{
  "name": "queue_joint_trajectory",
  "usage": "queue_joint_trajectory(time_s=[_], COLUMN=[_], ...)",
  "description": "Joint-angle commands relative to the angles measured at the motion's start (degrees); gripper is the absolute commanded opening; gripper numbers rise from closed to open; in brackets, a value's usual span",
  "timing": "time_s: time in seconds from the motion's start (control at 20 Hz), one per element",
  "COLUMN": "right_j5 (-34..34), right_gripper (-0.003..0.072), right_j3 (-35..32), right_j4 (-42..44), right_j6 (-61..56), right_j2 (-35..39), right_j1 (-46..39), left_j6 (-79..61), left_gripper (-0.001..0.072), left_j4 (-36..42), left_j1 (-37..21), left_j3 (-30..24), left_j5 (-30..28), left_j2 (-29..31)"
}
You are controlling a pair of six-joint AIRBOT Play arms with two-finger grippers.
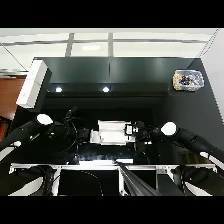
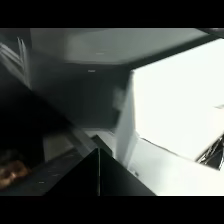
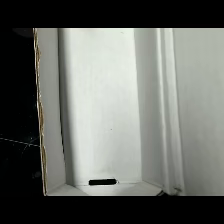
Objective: Fold the box and place the chain.
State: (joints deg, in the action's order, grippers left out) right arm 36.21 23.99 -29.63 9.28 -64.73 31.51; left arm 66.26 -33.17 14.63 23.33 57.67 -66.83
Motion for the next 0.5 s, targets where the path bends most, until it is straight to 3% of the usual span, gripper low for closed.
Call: queue_joint_trajectory(time_s=[0.0,0.15,0.45], right_j5=[0.00,0.00,0.00], right_gripper=[0.0431,0.0431,0.0431], right_j3=[0.04,0.04,0.04], right_j4=[0.02,0.02,0.04], right_j6=[-0.02,0.00,0.00], right_j2=[0.00,0.00,0.00], right_j1=[0.04,0.04,0.04], left_j6=[-1.97,-1.79,-1.27], left_gripper=[0.0133,0.0546,0.0561], left_j4=[1.01,0.70,1.75], left_j1=[0.50,0.50,2.34], left_j3=[0.31,0.31,0.31], left_j5=[0.66,0.68,-0.46], left_j2=[4.22,8.59,10.67])
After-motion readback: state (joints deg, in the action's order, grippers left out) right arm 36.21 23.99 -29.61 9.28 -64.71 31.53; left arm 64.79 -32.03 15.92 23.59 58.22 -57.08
